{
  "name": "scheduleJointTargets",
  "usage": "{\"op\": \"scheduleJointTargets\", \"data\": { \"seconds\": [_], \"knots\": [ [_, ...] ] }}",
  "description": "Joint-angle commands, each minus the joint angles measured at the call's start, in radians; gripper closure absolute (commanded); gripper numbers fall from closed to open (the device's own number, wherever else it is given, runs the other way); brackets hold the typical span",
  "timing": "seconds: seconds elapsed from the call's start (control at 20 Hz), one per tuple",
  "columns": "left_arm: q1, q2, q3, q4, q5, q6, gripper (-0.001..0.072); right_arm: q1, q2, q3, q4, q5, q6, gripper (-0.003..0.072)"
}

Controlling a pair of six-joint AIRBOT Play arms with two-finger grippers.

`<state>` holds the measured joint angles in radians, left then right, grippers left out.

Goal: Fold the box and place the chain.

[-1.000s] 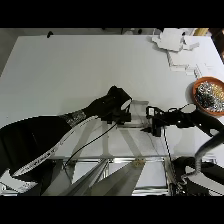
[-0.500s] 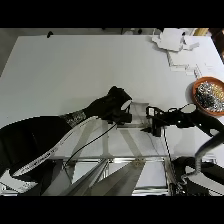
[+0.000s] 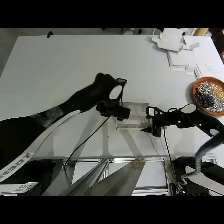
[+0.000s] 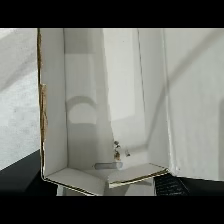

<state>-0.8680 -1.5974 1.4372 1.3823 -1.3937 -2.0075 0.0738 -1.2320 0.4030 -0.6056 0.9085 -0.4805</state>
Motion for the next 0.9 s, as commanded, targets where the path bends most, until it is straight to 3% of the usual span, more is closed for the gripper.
{"op": "scheduleJointTargets", "data": {
  "seconds": [0.0, 0.05, 0.2, 0.35, 0.45, 0.6, 0.65, 0.85],
  "knots": [
    [0.067, 0.108, -0.023, -0.028, -0.039, 0.272, 0.0113, 0.000, 0.000, 0.000, 0.000, 0.000, 0.001, 0.0166],
    [0.094, 0.151, -0.056, -0.029, -0.018, 0.360, 0.0053, 0.000, 0.000, 0.000, 0.000, 0.000, 0.000, 0.0166],
    [0.198, 0.285, -0.243, -0.099, 0.113, 0.823, 0.0048, 0.000, 0.000, 0.000, 0.000, 0.000, 0.001, 0.0166],
    [0.313, 0.388, -0.515, -0.227, 0.391, 1.490, 0.0051, 0.000, 0.000, 0.000, 0.000, 0.000, 0.001, 0.0166],
    [0.349, 0.393, -0.660, -0.407, 0.561, 1.834, 0.0078, 0.000, 0.000, 0.000, 0.000, 0.000, 0.001, 0.0166],
    [0.348, 0.306, -0.716, -0.660, 0.600, 2.200, 0.0060, 0.000, 0.000, 0.000, 0.001, 0.000, 0.001, 0.0166],
    [0.341, 0.269, -0.716, -0.730, 0.603, 2.272, 0.0000, 0.000, 0.000, 0.000, 0.000, 0.000, 0.001, 0.0166],
    [0.298, 0.163, -0.715, -0.927, 0.620, 2.432, 0.0003, 0.000, 0.000, 0.000, 0.001, 0.000, 0.001, 0.0166]
  ]
}}
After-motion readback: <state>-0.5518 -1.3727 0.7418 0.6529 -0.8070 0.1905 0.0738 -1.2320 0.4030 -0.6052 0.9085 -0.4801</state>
